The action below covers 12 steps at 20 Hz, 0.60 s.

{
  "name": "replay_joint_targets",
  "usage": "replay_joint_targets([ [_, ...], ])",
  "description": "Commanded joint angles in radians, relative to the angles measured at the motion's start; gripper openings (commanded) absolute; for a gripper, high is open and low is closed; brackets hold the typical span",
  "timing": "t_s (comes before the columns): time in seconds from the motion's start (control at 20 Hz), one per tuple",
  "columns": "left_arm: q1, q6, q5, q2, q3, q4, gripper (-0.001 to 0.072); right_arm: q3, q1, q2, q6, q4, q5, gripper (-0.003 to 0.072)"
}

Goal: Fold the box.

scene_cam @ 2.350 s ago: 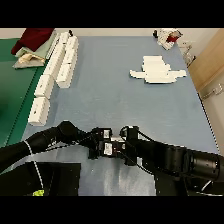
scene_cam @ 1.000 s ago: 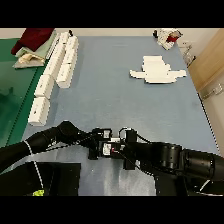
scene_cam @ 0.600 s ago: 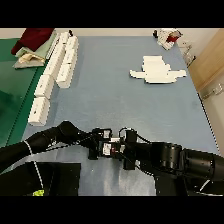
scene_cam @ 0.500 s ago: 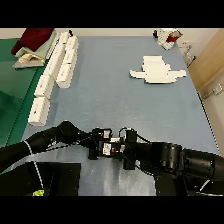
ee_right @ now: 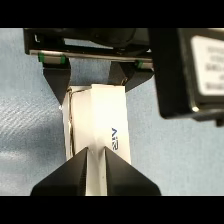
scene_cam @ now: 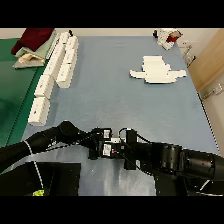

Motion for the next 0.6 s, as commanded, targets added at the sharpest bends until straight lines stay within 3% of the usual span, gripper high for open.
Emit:
replay_joint_targets([
  [0.0,0.000,0.001,-0.003,0.000,0.000,0.001,0.0522,-0.001,0.000,0.000,0.000,-0.008,-0.005,0.0162],
  [0.25,0.000,0.001,-0.002,0.000,0.000,0.001,0.0522,-0.001,0.000,0.000,0.000,0.013,-0.004,0.0194],
  [0.3,0.000,0.001,-0.002,0.000,0.000,0.001,0.0521,-0.001,0.000,0.000,0.000,0.016,-0.004,0.0325],
  [0.35,0.000,0.001,-0.003,0.000,0.000,0.001,0.0522,-0.001,0.000,0.000,0.000,0.019,-0.004,0.0402],
  [0.55,0.000,0.001,-0.002,0.000,0.000,0.001,0.0522,0.002,0.000,0.004,0.000,0.022,-0.004,0.0402],
])
